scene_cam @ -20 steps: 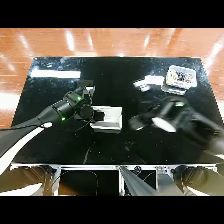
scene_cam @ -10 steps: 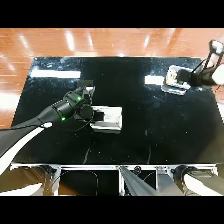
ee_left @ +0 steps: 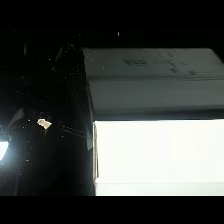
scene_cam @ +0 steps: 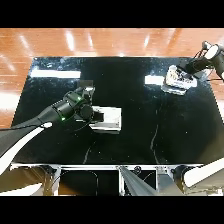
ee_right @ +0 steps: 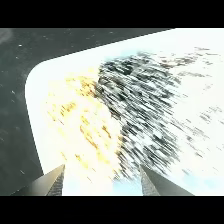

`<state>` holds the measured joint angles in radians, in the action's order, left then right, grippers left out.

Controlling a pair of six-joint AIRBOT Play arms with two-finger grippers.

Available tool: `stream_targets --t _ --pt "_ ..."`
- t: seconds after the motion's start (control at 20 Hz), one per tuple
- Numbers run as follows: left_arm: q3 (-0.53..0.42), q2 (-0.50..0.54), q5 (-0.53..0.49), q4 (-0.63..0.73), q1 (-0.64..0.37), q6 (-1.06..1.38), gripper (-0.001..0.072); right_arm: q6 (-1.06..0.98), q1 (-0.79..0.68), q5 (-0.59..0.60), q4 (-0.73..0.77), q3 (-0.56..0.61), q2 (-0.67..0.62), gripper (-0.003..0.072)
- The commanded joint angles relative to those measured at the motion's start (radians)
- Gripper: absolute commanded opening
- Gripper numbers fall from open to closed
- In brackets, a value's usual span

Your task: Fold the box and place the chain.

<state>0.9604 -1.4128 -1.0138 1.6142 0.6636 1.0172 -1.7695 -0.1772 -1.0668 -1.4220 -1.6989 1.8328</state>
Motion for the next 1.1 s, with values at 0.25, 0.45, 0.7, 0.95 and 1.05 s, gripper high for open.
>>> stream_targets --t 0.25,0.45,0.7,0.95,1.05 --pt "0.0 -0.001 -0.004 -0.002 0.0 0.0 0.0016 0.017 -0.008 0.035 0.103 -0.06 0.104 0.0552" --pt "0.0 -0.001 -0.004 -0.002 0.0 0.0 0.0016 0.018 -0.008 0.057 0.141 -0.06 0.104 0.0552" --pt "0.0 -0.001 -0.003 -0.002 0.0 0.0 0.0016 0.034 -0.008 0.021 0.146 -0.081 0.104 0.0552" --pt "0.0 -0.001 -0.004 -0.006 0.0 0.0 0.0016 0.05 -0.007 -0.02 0.147 -0.105 0.103 0.0552" --pt "0.0 -0.001 -0.004 -0.006 0.0 0.0 0.0016 0.05 -0.005 -0.023 0.146 -0.105 0.103 0.0551"
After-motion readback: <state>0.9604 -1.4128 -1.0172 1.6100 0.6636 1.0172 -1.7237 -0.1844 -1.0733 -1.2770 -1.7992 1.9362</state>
